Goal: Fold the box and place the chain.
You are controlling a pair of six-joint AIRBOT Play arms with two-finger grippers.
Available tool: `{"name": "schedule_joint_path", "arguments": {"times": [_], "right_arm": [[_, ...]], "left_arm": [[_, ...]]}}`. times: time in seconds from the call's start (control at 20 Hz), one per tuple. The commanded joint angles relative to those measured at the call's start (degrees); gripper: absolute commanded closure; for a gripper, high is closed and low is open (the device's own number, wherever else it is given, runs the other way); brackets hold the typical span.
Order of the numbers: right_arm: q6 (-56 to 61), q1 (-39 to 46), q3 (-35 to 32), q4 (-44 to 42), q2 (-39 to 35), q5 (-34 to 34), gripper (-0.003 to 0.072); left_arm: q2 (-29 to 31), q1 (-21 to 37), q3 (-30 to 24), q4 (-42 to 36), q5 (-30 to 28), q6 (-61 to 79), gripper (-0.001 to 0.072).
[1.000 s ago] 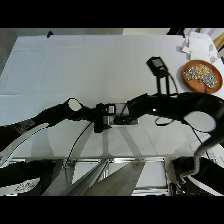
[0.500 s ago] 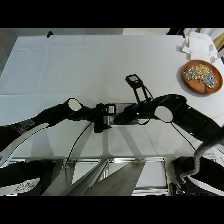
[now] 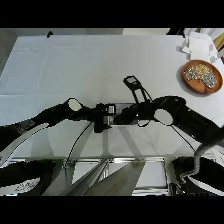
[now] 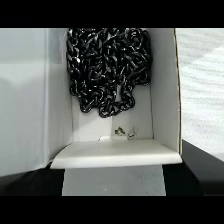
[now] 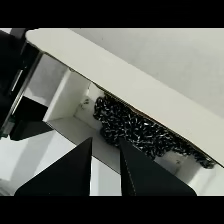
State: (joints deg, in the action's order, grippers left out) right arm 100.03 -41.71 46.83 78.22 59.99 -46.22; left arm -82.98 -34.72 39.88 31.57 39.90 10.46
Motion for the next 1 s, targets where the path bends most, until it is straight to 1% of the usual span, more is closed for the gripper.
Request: {"name": "schedule_joint_path", "arguments": {"times": [0.0, 0.1, 0.2, 0.25, 0.3, 0.4, 0.5, 0.6, 0.75, 0.8, 0.85, 0.9, 0.95], "right_arm": [[0.02, 3.72, 0.09, 5.05, -6.67, -4.94, 0.049], [0.02, 8.81, 0.09, 7.87, -10.75, -11.74, 0.0489], [0.02, 14.78, 0.07, 10.69, -12.96, -17.84, 0.0488], [0.02, 17.75, 0.04, 11.91, -13.05, -19.26, 0.0488], [0.02, 20.76, -0.04, 12.92, -12.68, -19.15, 0.0487], [0.0, 25.46, -0.07, 13.51, -10.43, -16.72, 0.0487], [-0.07, 28.46, -0.07, 13.51, -5.99, -12.79, 0.0487], [-0.07, 29.7, -0.04, 13.46, 0.09, -8.81, 0.0487], [-1.49, 29.68, -0.07, 13.46, 9.27, -5.95, 0.0482], [-1.53, 29.68, -0.04, 13.46, 11.54, -5.22, 0.0456], [-1.55, 29.68, -0.07, 13.46, 13.46, -4.46, 0.0369], [-1.55, 29.68, -0.04, 13.46, 15.08, -3.56, 0.0319], [-1.55, 29.7, -0.07, 13.46, 16.15, -2.51, 0.0322]], "left_arm": [[0.0, 0.0, 0.02, 0.0, -0.02, 0.0, 0.0574], [0.0, 0.0, 0.02, 0.0, -0.02, 0.0, 0.0574], [0.0, 0.0, 0.02, 0.0, 0.0, 0.0, 0.0574], [-0.02, 0.0, 0.02, 0.0, 0.0, 0.0, 0.0574], [-0.02, 0.0, 0.02, 0.0, 0.0, 0.0, 0.0574], [0.0, 0.0, 0.02, 0.0, -0.02, 0.0, 0.0574], [0.0, 0.0, 0.02, 0.0, 0.0, 0.0, 0.0574], [0.0, 0.0, 0.02, 0.0, -0.02, 0.0, 0.0574], [-0.02, 0.0, 0.02, 0.0, -0.02, 0.0, 0.0574], [-0.02, 0.0, 0.02, 0.0, 0.0, 0.0, 0.0574], [-0.02, 0.0, 0.02, 0.0, 0.0, 0.0, 0.0574], [0.0, -0.02, 0.02, 0.0, 0.0, 0.0, 0.0574], [-0.02, 0.0, 0.02, 0.0, -0.02, 0.0, 0.0574]]}}
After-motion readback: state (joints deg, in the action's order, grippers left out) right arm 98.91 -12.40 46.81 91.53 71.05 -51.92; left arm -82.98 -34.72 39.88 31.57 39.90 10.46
